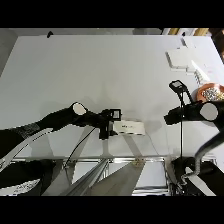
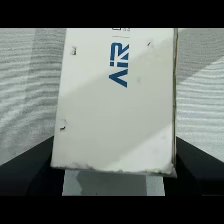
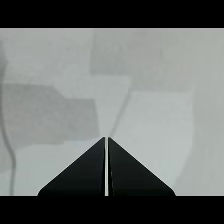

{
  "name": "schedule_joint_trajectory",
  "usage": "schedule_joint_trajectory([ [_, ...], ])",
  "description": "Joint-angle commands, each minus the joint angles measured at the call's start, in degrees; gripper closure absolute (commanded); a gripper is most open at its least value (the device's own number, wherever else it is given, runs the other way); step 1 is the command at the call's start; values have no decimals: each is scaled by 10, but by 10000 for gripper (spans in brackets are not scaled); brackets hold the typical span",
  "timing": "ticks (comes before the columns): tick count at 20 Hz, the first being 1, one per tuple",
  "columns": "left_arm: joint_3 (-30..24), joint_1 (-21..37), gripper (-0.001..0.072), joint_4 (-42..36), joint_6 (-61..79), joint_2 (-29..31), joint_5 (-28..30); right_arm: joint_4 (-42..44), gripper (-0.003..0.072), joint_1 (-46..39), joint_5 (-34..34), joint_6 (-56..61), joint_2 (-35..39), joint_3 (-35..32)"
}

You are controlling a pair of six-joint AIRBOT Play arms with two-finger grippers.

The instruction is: Fold the box and place the chain.

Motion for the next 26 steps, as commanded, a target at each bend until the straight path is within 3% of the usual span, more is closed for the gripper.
schedule_joint_trajectory([
  [1, 0, 0, 316, 0, 0, 0, 0, -2, 669, -8, 7, 15, 0, 0],
  [9, 1, 2, 317, 2, -10, 10, 0, -2, 669, -8, 7, 15, 0, 0],
  [14, 1, 46, 317, 168, -189, 126, 9, -2, 669, -8, 7, 15, 0, 0],
  [18, 1, 162, 317, 311, -410, 257, 13, -2, 669, -8, 7, 15, 0, 0],
  [20, 1, 245, 317, 422, -539, 310, 13, -2, 669, -8, 7, 15, 0, 0],
  [23, 1, 381, 316, 547, -706, 355, 6, -2, 669, -8, 7, 15, 0, 0],
  [26, 0, 518, 315, 566, -778, 357, -16, -2, 669, -8, 7, 15, 1, 0],
])
